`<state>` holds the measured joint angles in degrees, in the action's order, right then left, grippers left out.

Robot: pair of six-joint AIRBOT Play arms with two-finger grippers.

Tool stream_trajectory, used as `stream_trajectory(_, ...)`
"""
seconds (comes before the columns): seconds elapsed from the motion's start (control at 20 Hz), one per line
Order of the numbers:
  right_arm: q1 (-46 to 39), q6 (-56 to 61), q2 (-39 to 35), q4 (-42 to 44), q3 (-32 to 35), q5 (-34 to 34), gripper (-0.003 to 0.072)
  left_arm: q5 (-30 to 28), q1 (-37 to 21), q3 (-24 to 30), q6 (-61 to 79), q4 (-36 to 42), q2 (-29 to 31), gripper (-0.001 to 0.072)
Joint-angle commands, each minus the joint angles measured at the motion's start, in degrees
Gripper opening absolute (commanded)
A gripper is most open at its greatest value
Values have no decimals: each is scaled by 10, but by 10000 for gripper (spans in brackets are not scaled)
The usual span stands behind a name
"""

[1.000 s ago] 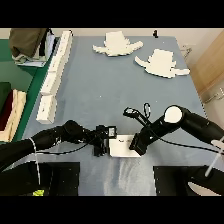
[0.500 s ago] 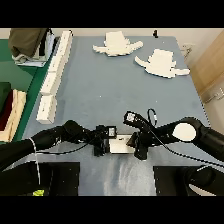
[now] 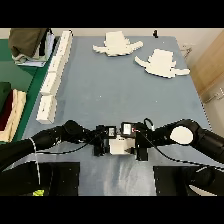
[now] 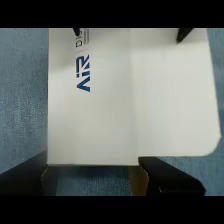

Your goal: Fold the box.

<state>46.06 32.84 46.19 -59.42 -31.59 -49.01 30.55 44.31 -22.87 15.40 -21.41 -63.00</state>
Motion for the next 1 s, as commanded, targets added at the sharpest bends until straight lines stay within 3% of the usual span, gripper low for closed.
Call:
stream_trajectory(0.0,17,-49,22,-28,2,12,578,0,0,0,0,0,0,537)
stream_trajectory(0.35,50,-37,28,-78,10,56,586,0,0,0,0,0,0,537)
stream_trajectory(0.6,97,-37,-16,-101,73,176,586,0,0,0,0,0,0,537)
stream_trajectory(0.95,96,-17,-19,-178,86,208,585,0,0,0,0,0,0,537)
